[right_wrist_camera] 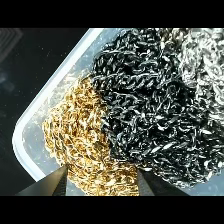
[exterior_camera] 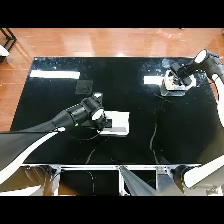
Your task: Fold the box and place the chain.
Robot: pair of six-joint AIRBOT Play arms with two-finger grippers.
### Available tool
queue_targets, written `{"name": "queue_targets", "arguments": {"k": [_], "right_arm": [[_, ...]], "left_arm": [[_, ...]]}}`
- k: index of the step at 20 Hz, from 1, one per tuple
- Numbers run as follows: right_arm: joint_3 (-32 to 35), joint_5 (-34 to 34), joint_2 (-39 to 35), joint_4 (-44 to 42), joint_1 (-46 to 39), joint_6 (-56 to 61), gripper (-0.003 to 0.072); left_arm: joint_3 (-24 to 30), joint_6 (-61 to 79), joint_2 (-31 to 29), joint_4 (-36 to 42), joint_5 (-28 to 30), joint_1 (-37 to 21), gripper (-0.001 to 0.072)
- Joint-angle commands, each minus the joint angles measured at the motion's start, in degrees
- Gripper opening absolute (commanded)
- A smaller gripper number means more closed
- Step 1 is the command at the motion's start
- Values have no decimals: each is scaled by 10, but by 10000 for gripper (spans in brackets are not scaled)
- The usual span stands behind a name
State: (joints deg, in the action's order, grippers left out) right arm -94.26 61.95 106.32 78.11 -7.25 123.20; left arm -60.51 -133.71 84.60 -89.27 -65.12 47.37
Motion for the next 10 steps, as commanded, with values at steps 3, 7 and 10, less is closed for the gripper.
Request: {"name": "queue_targets", "arguments": {"k": [3, 7, 10], "right_arm": [[0, -9, 6, -1, 0, -36, 470], [0, 3, 6, -1, 0, -77, 470], [0, 4, 6, -1, 0, -78, 469]], "left_arm": [[0, 0, 0, 0, 1, 0, 24], [0, 0, 0, 0, 1, 0, 24], [0, 0, 0, 0, 1, 0, 24]]}}
